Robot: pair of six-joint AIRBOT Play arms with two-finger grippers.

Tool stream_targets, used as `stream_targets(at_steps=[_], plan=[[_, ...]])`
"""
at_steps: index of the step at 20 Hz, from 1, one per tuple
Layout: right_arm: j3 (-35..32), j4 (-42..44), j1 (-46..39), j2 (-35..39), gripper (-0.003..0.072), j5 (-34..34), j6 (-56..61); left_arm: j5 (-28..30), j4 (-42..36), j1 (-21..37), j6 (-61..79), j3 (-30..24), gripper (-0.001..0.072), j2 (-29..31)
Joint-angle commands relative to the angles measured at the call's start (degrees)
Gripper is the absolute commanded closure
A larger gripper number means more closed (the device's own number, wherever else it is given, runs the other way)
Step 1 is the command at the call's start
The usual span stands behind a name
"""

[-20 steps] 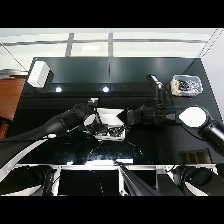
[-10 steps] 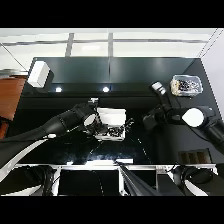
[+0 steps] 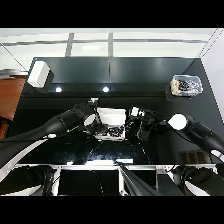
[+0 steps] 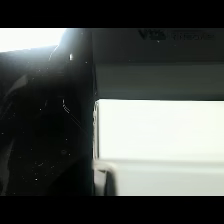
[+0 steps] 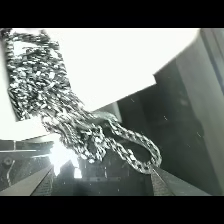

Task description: Fold the box and place the chain.

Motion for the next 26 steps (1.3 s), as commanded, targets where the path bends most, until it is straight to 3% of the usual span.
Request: stream_targets(at_steps=[1, 15, 16, 18, 19, 21, 22, 23, 26], plan=[[-0.2, 4.2, 0.2, -4.3, -0.0025, -0.3, -9.8, -0.3, 0.0, 0.0, 0.0, 0.0, 0.0678, 0.0], [-0.2, 6.8, 5.6, -10.2, -0.0010, -9.7, -14.7, -0.4, 0.0, 0.0, 0.0, 0.0, 0.0677, 0.0], [-0.2, 6.8, 5.5, -10.2, 0.0128, -9.6, -14.7, -0.4, 0.0, 0.0, 0.0, 0.0, 0.0677, 0.0], [-0.2, 6.8, 5.5, -10.2, 0.0159, -9.6, -14.7, -0.3, 0.0, 0.0, 0.0, 0.0, 0.0678, 0.0], [-0.2, 6.8, 5.5, -10.2, 0.0345, -9.6, -14.7, -0.3, 0.0, 0.0, 0.0, 0.0, 0.0677, 0.0], [-0.2, 6.8, 5.5, -10.2, 0.0404, -9.7, -14.7, -0.3, 0.0, 0.0, 0.0, 0.0, 0.0677, 0.0], [-0.2, 6.8, 5.5, -10.1, 0.0568, -9.6, -14.7, -0.3, 0.0, 0.0, 0.0, 0.0, 0.0677, 0.0], [-0.2, 6.8, 5.5, -10.1, 0.0636, -9.6, -14.3, -0.3, 0.0, 0.0, 0.0, 0.0, 0.0678, 0.0], [-0.2, 5.9, 5.5, -9.5, 0.0662, -9.7, -9.1, -0.3, 0.0, 0.0, 0.0, 0.0, 0.0677, 0.0]])
